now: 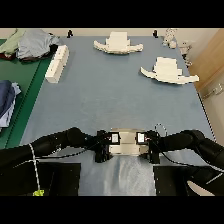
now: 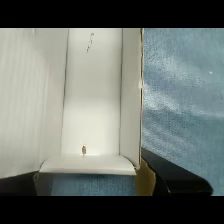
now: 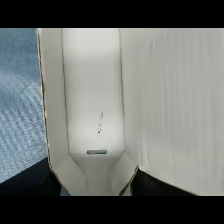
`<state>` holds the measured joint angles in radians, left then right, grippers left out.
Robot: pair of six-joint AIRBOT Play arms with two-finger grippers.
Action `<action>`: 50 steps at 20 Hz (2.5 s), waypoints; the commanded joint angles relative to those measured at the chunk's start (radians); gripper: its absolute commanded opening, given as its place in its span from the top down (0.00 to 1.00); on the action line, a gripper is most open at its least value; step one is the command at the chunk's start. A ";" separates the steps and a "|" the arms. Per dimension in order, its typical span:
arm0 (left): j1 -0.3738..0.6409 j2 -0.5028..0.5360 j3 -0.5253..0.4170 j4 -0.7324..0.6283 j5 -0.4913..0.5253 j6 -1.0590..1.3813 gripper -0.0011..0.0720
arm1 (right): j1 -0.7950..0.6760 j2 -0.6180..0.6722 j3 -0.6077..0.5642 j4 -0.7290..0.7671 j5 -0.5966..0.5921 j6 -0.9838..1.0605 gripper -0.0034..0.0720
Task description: Fold the box.
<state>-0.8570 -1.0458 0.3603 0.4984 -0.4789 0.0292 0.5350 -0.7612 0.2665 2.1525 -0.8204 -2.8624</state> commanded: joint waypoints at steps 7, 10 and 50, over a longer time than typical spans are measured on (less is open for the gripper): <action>-0.002 0.012 -0.007 0.026 0.008 0.008 0.04 | 0.001 0.000 0.000 0.000 0.000 0.000 0.24; -0.002 0.012 -0.007 0.026 0.018 0.008 0.04 | 0.001 0.000 0.000 0.000 0.000 0.000 0.24; -0.002 0.012 -0.005 0.025 0.019 0.007 0.29 | 0.001 0.083 0.122 -0.231 -0.271 0.425 0.01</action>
<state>-0.8589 -1.0340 0.3546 0.5232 -0.4595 0.0360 0.5354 -0.7170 0.3492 2.0373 -0.9539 -2.5988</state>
